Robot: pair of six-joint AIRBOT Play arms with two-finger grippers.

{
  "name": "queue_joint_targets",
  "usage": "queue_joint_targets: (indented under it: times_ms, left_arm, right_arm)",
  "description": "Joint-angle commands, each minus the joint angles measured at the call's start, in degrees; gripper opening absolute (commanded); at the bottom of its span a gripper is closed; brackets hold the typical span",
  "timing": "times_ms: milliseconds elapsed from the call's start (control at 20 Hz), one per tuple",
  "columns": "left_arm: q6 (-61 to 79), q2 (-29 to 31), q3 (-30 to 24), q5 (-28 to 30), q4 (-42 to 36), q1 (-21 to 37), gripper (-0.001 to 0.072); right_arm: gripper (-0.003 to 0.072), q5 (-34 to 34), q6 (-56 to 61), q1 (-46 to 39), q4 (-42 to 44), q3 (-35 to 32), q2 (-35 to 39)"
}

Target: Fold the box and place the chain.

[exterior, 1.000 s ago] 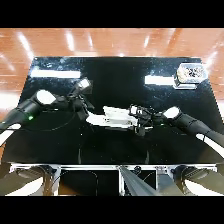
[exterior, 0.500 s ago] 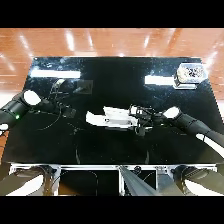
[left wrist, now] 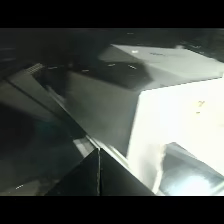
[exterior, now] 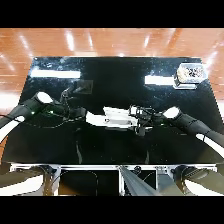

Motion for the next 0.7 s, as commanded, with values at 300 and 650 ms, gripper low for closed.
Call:
queue_joint_targets:
  times_ms: [300,650]
  left_arm:
    - [0.8,-1.4,0.3,3.7,-3.7,-5.5,0.0022]
    - [5.3,-1.4,0.6,1.6,-6.6,-5.8,0.0122]
  right_arm:
    - [0.0539,-0.1,0.0,0.0,0.0,0.0,0.0]
    - [0.0539,-0.1,0.1,0.0,0.1,0.0,0.0]
